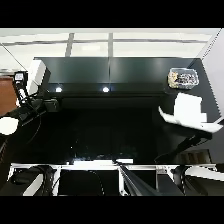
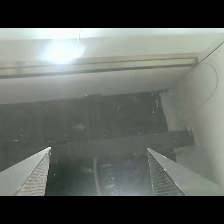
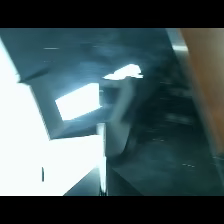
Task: Fold the box and place the chain.
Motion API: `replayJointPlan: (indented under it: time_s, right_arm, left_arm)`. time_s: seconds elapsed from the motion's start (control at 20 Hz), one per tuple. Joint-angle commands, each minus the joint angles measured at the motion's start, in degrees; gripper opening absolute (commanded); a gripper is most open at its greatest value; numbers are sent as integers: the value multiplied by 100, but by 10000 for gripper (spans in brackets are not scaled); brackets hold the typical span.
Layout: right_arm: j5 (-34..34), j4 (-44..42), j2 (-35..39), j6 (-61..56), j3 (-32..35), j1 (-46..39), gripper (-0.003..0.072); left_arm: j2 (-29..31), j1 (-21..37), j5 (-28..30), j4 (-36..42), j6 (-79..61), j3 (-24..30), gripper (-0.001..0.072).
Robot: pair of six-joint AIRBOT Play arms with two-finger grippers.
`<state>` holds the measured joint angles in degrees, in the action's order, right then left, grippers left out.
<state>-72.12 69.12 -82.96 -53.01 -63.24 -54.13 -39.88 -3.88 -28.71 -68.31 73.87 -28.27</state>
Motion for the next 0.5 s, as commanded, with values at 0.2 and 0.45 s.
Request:
replayJointPlan:
  time_s: [0.2,0.45]
  right_arm:
    - [-951,-1991,341,688,127,116,17]
    - [-350,-3773,977,573,1086,1025,17]
  left_arm:
    - [-4,0,-7,0,2,0,710]
    - [-4,-2,-9,31,2,0,710]
